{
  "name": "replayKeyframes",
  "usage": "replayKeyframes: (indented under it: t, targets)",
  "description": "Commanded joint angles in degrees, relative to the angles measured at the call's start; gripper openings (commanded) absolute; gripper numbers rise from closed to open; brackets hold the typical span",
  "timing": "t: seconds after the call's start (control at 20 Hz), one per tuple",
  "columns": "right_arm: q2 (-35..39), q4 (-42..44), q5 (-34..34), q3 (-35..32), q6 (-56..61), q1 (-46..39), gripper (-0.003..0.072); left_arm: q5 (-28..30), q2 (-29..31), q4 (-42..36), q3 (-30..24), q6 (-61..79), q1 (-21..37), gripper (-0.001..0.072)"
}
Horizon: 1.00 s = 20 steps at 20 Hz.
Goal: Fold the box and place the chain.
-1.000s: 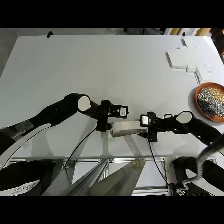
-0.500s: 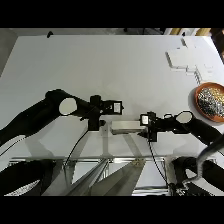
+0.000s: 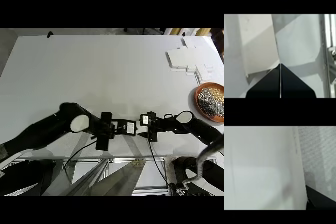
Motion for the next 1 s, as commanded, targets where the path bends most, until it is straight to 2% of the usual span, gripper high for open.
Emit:
replayKeyframes:
  t: [0.0, 0.1, 0.2, 0.3, 0.55, 0.65, 0.85, 0.95]
  targets:
    - [0.0, 0.0, -0.2, 0.0, 0.0, 0.0, 0.0341, 11.0, -2.9, -0.6, 0.0, -3.9, -4.7, 0.0005]
    - [0.0, 0.0, -0.2, 0.0, 0.0, 0.0, 0.0341, 20.0, -3.2, -0.5, 0.0, -6.1, -4.2, 0.0005]
    - [0.0, 0.0, -0.2, 0.0, 0.0, 0.0, 0.0341, 24.7, -3.2, -0.5, 0.1, -9.4, -2.5, 0.0005]
    - [0.0, 0.0, -0.2, 0.0, 0.0, 0.0, 0.0341, 22.9, -3.1, -0.5, 0.1, -12.0, -1.0, 0.0006]
    - [0.0, 0.0, 0.0, 0.0, 0.0, 0.0, 0.0341, 8.1, -0.7, 3.3, 0.0, -12.0, 0.7, 0.0006]
    - [0.0, 0.0, 0.0, 0.0, 0.0, 0.0, 0.0341, 5.5, 1.5, 3.5, 0.0, -11.9, 1.7, 0.0006]
    - [0.0, 0.0, 0.0, 0.0, 0.0, 0.0, 0.0341, 6.3, 3.1, 3.3, -0.2, -11.8, 2.1, 0.0013]
    - [0.0, 0.0, 0.0, 0.0, 0.0, 0.0, 0.0341, 11.2, 2.8, 2.2, -1.0, -11.7, 2.1, 0.0041]
